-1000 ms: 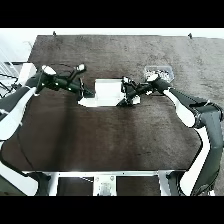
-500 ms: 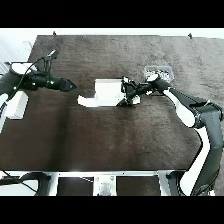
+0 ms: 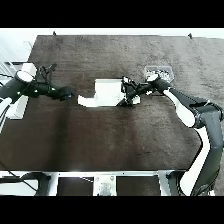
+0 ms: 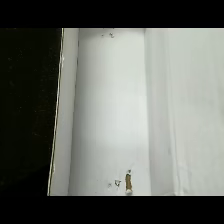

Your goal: Fold the box and place the chain.

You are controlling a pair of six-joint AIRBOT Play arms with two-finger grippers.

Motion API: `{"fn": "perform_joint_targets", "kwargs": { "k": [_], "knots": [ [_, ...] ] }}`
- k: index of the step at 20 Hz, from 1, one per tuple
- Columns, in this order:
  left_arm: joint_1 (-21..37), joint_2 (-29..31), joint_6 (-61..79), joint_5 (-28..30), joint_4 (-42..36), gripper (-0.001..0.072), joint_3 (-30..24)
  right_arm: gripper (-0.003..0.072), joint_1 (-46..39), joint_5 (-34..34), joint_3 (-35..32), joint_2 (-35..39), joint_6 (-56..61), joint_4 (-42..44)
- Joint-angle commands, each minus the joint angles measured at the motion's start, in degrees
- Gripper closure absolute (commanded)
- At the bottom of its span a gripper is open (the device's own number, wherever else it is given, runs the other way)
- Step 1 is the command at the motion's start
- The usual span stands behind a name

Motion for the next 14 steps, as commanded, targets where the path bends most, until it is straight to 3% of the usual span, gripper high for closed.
{"fn": "perform_joint_targets", "kwargs": {
  "k": [1,6,14],
  "knots": [
    [0.02,-2.80,-1.66,0.24,0.11,0.0693,-0.11,0.0211,0.02,0.00,0.00,0.00,0.02,0.00],
    [0.02,-7.56,-1.68,2.73,-0.70,0.0692,-0.09,0.0211,0.02,0.00,0.00,0.00,0.02,0.00],
    [-3.48,-12.98,3.91,5.66,-11.56,0.0691,-0.11,0.0211,0.02,0.00,0.00,0.00,0.02,0.00]
  ]
}}
